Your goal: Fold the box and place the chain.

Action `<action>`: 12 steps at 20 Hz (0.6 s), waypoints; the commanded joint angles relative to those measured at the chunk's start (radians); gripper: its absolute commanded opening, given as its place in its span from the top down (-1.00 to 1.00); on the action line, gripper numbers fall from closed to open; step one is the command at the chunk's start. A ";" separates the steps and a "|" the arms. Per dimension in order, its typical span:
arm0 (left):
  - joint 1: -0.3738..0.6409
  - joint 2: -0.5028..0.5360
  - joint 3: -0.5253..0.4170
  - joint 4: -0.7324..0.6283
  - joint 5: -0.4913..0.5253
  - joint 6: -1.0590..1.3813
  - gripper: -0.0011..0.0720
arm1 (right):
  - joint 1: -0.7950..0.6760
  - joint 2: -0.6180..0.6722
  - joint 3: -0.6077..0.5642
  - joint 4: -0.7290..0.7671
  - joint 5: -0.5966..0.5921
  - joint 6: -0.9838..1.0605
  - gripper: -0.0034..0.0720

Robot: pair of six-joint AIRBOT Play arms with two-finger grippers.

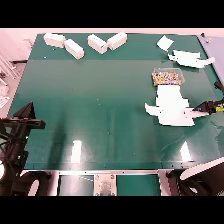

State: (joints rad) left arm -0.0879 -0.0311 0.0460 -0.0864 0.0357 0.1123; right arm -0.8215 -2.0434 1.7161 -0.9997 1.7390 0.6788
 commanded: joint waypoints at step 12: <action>0.000 0.000 0.000 0.000 -0.002 0.000 0.92 | 0.004 -0.005 -0.073 -0.012 0.023 -0.010 0.54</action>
State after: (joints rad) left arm -0.0879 -0.0315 0.0460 -0.0864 0.0334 0.1123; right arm -0.8188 -2.0472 1.6718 -1.0180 1.7653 0.6739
